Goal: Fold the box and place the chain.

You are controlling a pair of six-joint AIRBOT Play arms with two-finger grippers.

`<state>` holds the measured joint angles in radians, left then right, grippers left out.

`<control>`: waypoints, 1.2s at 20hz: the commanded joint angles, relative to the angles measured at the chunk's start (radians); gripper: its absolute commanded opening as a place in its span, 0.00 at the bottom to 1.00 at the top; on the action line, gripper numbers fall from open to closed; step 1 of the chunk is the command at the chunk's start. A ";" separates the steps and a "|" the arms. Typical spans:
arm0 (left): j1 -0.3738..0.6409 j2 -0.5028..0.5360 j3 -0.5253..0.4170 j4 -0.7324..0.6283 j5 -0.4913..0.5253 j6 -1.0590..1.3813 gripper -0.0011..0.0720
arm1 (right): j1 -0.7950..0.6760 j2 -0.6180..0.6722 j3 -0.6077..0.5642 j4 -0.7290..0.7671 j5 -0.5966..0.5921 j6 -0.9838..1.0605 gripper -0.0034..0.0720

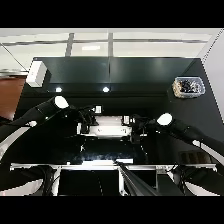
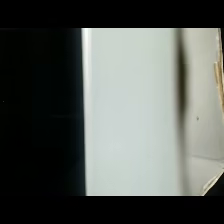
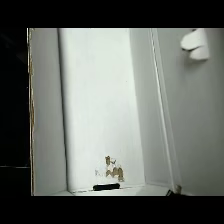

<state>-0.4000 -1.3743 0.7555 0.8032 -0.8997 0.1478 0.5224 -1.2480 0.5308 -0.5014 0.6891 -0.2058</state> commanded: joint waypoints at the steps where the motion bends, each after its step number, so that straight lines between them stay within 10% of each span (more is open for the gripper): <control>1: 0.000 0.000 0.000 0.000 -0.002 0.002 0.05 | 0.005 -0.001 0.001 -0.007 -0.003 0.003 0.88; 18: 0.000 0.000 0.000 0.000 -0.053 0.002 0.06 | 0.030 -0.003 0.001 -0.035 -0.043 0.038 0.74; 24: 0.020 0.000 0.007 0.000 -0.045 -0.071 0.78 | 0.030 -0.003 0.001 -0.035 -0.044 0.039 0.74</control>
